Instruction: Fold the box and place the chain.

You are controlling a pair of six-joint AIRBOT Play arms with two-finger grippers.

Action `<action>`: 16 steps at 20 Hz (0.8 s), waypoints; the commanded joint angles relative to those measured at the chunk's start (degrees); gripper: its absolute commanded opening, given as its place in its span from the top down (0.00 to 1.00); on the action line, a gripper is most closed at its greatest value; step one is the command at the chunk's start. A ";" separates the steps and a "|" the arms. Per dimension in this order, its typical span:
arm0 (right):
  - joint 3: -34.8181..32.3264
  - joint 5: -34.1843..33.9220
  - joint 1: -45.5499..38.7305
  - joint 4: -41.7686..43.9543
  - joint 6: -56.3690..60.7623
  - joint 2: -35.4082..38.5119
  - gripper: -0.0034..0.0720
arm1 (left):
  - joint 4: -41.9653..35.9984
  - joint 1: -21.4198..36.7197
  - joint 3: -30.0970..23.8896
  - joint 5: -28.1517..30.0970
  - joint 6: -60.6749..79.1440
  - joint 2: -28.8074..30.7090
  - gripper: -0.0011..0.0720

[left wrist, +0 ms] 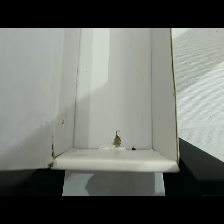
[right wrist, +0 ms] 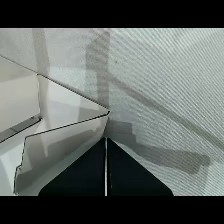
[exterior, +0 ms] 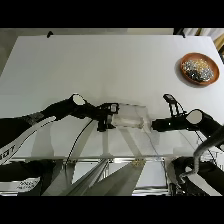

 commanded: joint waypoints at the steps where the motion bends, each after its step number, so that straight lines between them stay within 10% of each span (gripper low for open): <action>1: 0.00 0.46 0.02 1.66 -0.87 0.00 0.94 | 0.02 -0.02 -0.02 0.04 0.07 -0.02 0.61; 16: 0.00 5.05 0.02 5.62 -0.90 5.84 0.93 | 0.02 -0.02 -0.02 0.07 0.07 -0.02 0.61</action>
